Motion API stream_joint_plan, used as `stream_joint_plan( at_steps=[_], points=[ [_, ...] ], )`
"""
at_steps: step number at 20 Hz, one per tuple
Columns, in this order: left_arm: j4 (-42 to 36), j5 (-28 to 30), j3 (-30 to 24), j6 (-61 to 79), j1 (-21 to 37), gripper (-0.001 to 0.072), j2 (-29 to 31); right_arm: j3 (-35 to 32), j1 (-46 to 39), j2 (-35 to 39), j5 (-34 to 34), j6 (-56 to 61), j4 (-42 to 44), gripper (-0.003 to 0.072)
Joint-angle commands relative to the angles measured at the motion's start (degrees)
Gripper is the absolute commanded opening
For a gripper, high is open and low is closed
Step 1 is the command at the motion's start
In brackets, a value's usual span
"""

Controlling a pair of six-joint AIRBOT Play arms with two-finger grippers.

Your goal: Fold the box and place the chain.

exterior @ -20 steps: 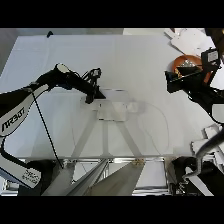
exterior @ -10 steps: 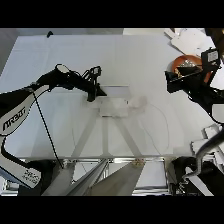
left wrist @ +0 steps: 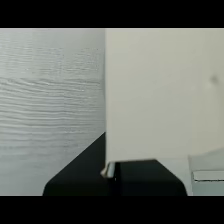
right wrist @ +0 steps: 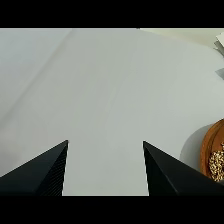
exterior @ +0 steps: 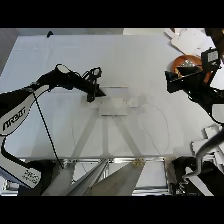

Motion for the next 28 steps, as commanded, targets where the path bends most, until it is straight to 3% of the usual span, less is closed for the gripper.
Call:
stream_joint_plan(
  at_steps=[1,25,26,28],
  points=[
    [1.51,-0.13,-0.02,-0.04,-0.02,0.0008,-0.02,0.07,0.02,0.04,0.02,0.00,0.00,0.0498],
    [1.49,-0.13,0.00,-0.04,-0.02,0.0008,-0.02,0.09,0.02,0.35,0.63,0.35,0.61,0.0502],
    [1.49,-0.15,0.00,-0.04,-0.02,0.0008,-0.02,0.15,0.09,0.76,2.86,0.33,1.27,0.0521],
    [1.49,-0.15,0.00,-0.04,-0.02,0.0008,-0.02,0.17,0.70,2.03,9.05,0.15,1.20,0.0628]
  ],
)
